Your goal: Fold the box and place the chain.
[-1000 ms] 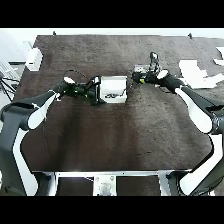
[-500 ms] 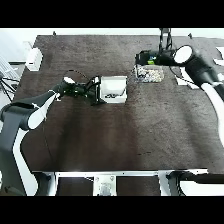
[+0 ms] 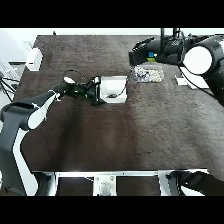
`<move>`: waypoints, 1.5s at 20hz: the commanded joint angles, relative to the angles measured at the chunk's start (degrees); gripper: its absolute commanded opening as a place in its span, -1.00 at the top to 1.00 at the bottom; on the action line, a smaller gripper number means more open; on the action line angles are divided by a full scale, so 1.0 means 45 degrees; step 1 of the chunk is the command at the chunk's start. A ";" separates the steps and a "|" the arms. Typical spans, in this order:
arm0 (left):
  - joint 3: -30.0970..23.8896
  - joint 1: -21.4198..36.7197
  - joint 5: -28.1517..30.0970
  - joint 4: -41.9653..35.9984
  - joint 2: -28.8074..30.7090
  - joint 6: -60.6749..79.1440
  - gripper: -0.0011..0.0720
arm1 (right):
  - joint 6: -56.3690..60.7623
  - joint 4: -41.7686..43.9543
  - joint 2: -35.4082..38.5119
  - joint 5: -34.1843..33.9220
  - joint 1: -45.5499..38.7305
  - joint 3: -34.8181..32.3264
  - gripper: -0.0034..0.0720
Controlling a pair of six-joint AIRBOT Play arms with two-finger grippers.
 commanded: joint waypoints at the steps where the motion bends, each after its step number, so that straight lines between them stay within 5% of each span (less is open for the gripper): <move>1: -0.0005 0.0010 -0.0010 0.0005 0.0000 0.0000 -0.42 | 0.1433 -0.1214 0.0223 0.0359 0.1637 0.0010 0.90; 8: -0.0005 0.0010 -0.0010 0.0005 0.0000 0.0000 -0.42 | 0.2890 -0.1355 -0.0913 0.0000 0.2691 -0.0053 0.90; 30: -0.0005 0.0010 -0.0010 0.0005 0.0000 0.0000 -0.42 | 0.3614 -0.1477 -0.2730 -0.2084 0.0738 0.0593 0.90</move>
